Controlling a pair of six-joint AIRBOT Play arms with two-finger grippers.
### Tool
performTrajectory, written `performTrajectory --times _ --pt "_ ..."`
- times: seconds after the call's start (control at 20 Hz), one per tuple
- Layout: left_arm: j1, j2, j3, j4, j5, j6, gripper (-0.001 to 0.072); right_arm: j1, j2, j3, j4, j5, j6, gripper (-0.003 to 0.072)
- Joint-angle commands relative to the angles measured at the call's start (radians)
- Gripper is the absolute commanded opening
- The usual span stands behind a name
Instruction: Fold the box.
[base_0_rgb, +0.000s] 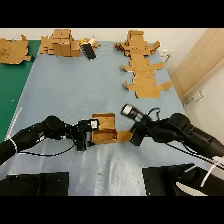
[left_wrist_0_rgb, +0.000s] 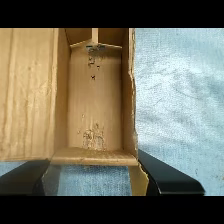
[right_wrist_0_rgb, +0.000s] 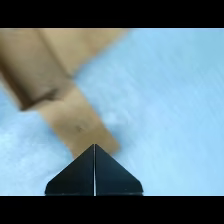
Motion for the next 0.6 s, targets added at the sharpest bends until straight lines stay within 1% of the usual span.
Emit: performTrajectory --times 0.0,0.1,0.2,0.35,0.45,0.55 --pt "0.0 0.0 0.001 0.0 0.0 0.0 0.0431 -0.093 0.071 0.0 -0.13 -0.148 0.492 -0.0002" --pt "0.0 0.0 0.001 0.0 0.0 0.0 0.0431 -0.199 0.042 -0.009 0.013 -0.144 0.478 -0.0002" --pt "0.0 -0.001 0.001 0.0 0.0 0.0 0.0431 -0.267 -0.012 -0.022 0.138 -0.117 0.441 -0.0002" --pt "0.0 0.0 0.001 0.0 0.0 0.0 0.0431 -0.278 -0.118 -0.038 0.258 -0.034 0.367 -0.0002" --pt "0.0 -0.001 0.001 0.0 0.0 0.0 0.043 -0.277 -0.193 -0.038 0.367 -0.003 0.288 -0.0003" --pt "0.0 0.0 0.001 0.0 0.0 0.0 0.0431 -0.276 -0.241 -0.038 0.463 0.023 0.223 -0.0002"
